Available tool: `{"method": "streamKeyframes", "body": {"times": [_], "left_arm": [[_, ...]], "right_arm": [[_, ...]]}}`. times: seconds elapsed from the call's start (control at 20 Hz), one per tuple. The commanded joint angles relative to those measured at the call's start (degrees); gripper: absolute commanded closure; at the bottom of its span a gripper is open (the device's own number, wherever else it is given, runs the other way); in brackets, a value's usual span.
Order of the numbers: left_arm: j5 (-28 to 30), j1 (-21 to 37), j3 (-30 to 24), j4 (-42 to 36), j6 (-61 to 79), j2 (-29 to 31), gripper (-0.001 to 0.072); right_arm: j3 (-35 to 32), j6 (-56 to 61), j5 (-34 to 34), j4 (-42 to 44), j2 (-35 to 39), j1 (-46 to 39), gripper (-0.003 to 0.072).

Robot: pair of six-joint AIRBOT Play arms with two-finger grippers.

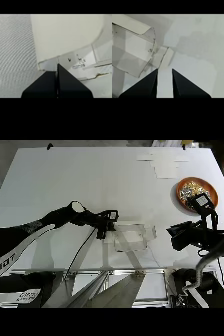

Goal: Fold the box and place the chain.

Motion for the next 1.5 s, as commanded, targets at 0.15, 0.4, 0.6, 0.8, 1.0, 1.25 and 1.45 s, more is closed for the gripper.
{"method": "streamKeyframes", "body": {"times": [0.15,0.4,0.6,0.8,1.0,1.25,1.45], "left_arm": [[0.2,0.0,0.1,-0.1,0.1,0.0,0.0705],[0.0,0.0,0.1,-0.1,0.1,0.0,0.0704],[0.0,0.0,0.1,0.0,0.1,0.0,0.0704],[-0.2,0.0,0.1,0.0,0.0,0.0,0.0705],[-0.6,0.1,1.2,1.2,-0.9,0.0,0.0708],[-3.2,0.1,3.1,9.6,-5.1,-0.1,0.0708],[-3.3,0.1,3.1,9.6,-5.1,-0.9,0.0708]], "right_arm": [[0.0,0.0,0.0,0.0,0.0,0.0,0.0492],[0.0,0.0,0.0,-0.1,0.0,0.0,0.0492],[0.0,0.0,0.0,-0.2,0.0,0.0,0.0492],[0.0,0.0,0.0,-0.2,0.0,0.0,0.0492],[0.0,0.0,0.0,-0.2,0.0,0.0,0.0492],[0.0,0.0,0.0,-0.2,0.0,0.0,0.0492],[0.0,0.0,0.0,-0.2,0.0,0.0,0.0492]]}}
